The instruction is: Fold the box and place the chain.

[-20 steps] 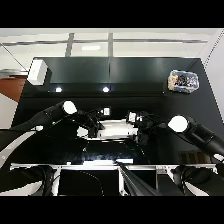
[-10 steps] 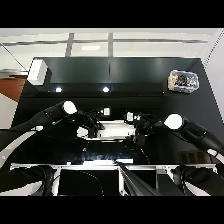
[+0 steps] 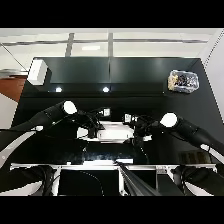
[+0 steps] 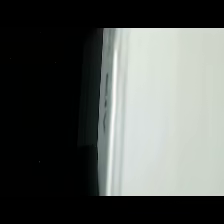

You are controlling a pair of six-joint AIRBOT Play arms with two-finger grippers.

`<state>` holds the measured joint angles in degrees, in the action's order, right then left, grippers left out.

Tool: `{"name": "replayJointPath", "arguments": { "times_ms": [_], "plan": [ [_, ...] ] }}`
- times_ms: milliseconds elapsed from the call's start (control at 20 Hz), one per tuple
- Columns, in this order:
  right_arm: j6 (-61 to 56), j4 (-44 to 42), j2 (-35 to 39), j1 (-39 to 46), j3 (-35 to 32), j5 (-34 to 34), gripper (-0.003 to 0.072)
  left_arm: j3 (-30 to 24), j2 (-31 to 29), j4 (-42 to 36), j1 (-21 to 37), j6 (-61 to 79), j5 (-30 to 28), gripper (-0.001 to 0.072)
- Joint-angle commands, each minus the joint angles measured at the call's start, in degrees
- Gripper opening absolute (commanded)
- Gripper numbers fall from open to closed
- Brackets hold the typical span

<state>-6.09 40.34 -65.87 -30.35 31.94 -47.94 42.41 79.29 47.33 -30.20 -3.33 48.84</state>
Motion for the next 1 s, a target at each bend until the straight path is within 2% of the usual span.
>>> {"name": "replayJointPath", "arguments": {
  "times_ms": [0,650,950],
  "plan": [
    [2.0,-0.4,-2.2,0.0,-0.3,-0.1,0.0698,0.0,0.0,0.0,0.0,-0.1,-0.2,0.0023],
    [2.0,1.7,-2.6,0.0,-2.1,6.1,0.0698,0.0,0.0,0.0,0.0,-0.1,-0.2,0.0023],
    [2.0,1.5,-2.5,0.0,-2.1,4.8,0.0699,0.0,0.0,0.0,0.0,-0.1,-0.3,0.0023]
  ]
}}
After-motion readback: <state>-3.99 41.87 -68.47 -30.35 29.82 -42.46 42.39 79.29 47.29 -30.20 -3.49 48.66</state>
